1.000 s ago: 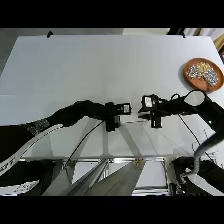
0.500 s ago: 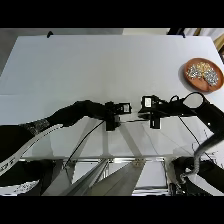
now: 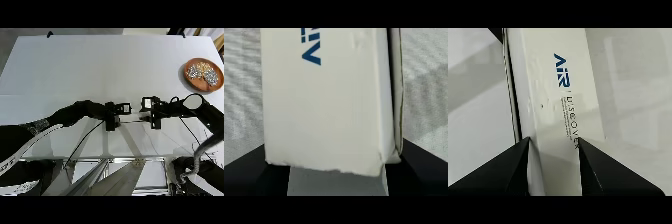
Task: Fold the box and place the chain.
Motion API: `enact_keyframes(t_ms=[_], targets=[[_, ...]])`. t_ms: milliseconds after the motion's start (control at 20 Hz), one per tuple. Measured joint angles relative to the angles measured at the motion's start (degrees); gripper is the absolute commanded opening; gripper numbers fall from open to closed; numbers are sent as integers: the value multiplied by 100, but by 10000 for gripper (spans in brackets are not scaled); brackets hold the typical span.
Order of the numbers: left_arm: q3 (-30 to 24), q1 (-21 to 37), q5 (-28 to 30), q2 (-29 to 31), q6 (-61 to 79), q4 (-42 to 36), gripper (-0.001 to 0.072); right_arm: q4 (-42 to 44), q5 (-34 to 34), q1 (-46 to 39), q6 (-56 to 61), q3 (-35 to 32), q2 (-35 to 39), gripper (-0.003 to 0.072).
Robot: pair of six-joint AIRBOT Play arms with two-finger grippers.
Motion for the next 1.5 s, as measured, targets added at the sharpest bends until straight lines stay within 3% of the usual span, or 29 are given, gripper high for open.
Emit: enact_keyframes(t_ms=[50, 150, 350, 400, 450, 500, 850, 1500], targets=[[0, 0, 0, 0, -2, 0, 152, 48, 20, -2, 0, 0, 28, 347], [0, 0, -2, 0, -4, 0, 152, 157, 37, -2, -15, 0, 92, 443], [0, 0, -7, 0, -9, 0, 152, 361, 59, -2, -31, 0, 210, 428], [0, 0, -7, 2, -9, 0, 152, 398, 70, 0, -17, 0, 229, 284], [0, 0, -7, 2, -9, 0, 152, 459, 81, -2, 66, -2, 247, 63], [0, 0, -7, 0, -9, 0, 152, 560, 90, -2, 205, 0, 258, 12], [0, 0, -11, 0, -11, 0, 152, 1460, 157, -2, 973, -269, 133, 12], [0, 0, -13, 0, -15, -2, 152, 1727, -173, 0, 1161, -754, 155, 12]])
